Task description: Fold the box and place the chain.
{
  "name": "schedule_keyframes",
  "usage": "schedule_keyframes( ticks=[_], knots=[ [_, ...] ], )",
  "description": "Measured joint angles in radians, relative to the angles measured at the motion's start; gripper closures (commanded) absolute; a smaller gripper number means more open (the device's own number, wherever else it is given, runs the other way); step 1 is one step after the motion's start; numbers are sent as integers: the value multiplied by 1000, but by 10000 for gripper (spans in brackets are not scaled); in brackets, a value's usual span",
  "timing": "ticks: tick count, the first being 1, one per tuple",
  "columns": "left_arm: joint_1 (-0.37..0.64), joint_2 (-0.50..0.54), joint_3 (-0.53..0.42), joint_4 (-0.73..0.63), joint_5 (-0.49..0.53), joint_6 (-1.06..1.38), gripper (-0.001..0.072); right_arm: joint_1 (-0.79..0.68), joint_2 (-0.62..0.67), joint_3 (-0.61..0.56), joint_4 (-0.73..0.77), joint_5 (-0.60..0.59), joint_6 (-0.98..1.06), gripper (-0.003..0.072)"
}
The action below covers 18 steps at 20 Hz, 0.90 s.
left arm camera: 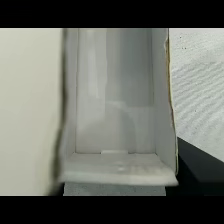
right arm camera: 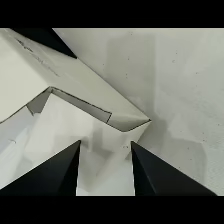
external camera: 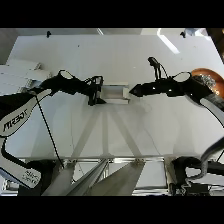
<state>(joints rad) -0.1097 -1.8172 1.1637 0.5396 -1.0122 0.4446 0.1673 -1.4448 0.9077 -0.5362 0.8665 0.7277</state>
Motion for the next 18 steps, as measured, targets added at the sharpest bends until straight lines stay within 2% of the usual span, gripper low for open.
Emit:
schedule_keyframes(
  ticks=[3, 4, 5, 13, 15, 18],
  knots=[
    [0, 0, 0, 0, 0, 0, 414, 19, 3, 0, -35, -18, 0, 316],
    [0, 0, 0, 0, 0, 0, 414, 28, 3, 0, -44, -26, 1, 249],
    [0, 0, 0, 0, 0, 0, 414, 37, 3, 0, -52, -33, 4, 224],
    [0, 0, 0, 0, 0, 0, 414, 80, 4, 0, -39, -58, 77, 234],
    [0, 0, 0, 0, 0, 0, 414, 92, 4, 0, -28, -52, 81, 292],
    [0, 0, 0, 0, -2, -1, 414, 119, 5, 0, -39, -67, 102, 291]
  ],
)
